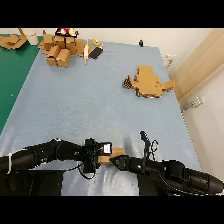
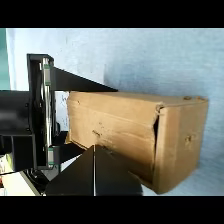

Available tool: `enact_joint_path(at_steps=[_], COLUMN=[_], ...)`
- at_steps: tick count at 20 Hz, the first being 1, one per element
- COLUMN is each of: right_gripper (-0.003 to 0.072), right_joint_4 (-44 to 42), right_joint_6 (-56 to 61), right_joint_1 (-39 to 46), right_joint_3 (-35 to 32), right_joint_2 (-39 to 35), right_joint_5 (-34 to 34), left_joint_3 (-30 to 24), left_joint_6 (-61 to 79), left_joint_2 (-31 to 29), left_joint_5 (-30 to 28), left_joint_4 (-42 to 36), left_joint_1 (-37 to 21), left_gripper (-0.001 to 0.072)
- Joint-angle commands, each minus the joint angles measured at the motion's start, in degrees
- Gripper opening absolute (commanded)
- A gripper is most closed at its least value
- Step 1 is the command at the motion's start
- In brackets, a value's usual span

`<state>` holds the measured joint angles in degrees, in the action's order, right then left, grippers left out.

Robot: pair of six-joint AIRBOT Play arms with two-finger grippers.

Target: Fold the box.

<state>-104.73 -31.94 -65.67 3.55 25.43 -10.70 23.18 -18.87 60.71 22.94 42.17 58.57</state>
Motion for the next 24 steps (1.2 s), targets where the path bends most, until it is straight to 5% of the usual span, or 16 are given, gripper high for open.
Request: enact_joint_path(at_steps=[1,5,9,12,14,24], right_gripper=[0.0002,0.0002,0.0002,0.0003,0.0003,0.0003], right_joint_4=[0.5,3.7,25.2,30.1,28.8,23.0], right_joint_6=[0.0,1.4,9.3,4.9,-1.0,-2.0], right_joint_1=[0.0,1.9,11.1,18.9,22.2,24.2], right_joint_3=[0.6,1.7,5.2,11.5,13.9,14.5], right_joint_2=[-1.9,-6.2,-11.8,-12.2,-12.2,-12.2], right_joint_5=[1.0,-3.7,-17.2,-39.6,-46.6,-42.1], left_joint_3=[0.0,0.0,0.0,0.0,0.0,0.0], left_joint_6=[0.0,0.0,0.0,0.0,0.0,0.0], left_joint_2=[0.0,0.0,0.0,0.0,0.0,0.0], left_joint_5=[0.0,0.0,0.0,0.0,0.0,-2.4], left_joint_4=[0.0,0.0,0.0,0.0,0.0,0.0], left_joint_1=[0.0,0.0,0.0,0.0,0.0,0.0], left_gripper=[0.0371,0.0371,0.0371,0.0371,0.0371,0.0371])
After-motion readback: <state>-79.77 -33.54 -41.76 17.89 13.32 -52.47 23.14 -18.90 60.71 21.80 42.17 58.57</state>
